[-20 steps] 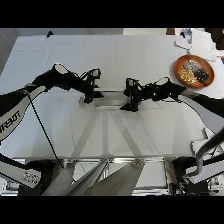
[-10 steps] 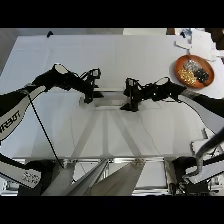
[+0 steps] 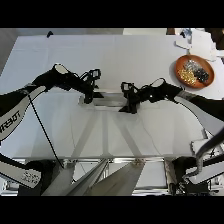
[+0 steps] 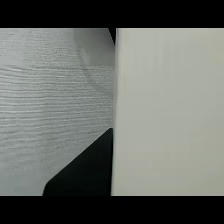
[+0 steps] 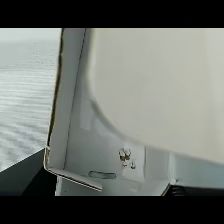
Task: Fold the box and place the chain.
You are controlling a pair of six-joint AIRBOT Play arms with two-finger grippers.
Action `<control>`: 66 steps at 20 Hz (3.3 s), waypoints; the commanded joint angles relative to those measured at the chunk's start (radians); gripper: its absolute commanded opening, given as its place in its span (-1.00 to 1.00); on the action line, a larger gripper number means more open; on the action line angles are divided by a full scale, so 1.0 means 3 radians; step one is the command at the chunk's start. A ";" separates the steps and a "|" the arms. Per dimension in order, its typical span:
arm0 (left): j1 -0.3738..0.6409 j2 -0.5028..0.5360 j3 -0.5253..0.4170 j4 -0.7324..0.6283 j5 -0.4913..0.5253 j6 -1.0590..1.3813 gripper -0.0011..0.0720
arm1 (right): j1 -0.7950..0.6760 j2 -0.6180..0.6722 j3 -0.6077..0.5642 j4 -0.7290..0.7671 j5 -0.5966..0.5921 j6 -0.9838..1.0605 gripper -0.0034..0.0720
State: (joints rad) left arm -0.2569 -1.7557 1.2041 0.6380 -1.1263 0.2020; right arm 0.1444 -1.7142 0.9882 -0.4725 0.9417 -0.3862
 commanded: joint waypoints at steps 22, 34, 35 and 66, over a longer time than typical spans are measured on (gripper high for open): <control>-0.0001 -0.0003 0.0000 -0.0004 0.0013 -0.0003 -0.94 | 0.0019 0.0000 0.0001 -0.0056 -0.0061 0.0050 0.06; 0.0000 -0.0001 0.0001 -0.0005 -0.0034 -0.0027 0.29 | 0.0019 0.0000 0.0000 -0.0056 -0.0061 0.0051 0.06; 0.0001 0.0000 0.0001 -0.0005 -0.0036 -0.0028 0.51 | 0.0019 0.0000 0.0001 -0.0056 -0.0060 0.0051 0.06; -0.0324 0.1081 -0.0334 0.2145 -0.0420 -0.2107 -0.94 | 0.0019 0.0000 0.0000 -0.0056 -0.0057 0.0050 0.06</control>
State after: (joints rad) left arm -0.3481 -1.4326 1.1419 1.1900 -1.3254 -0.3172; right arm 0.1493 -1.7138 0.9886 -0.4927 0.9260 -0.3717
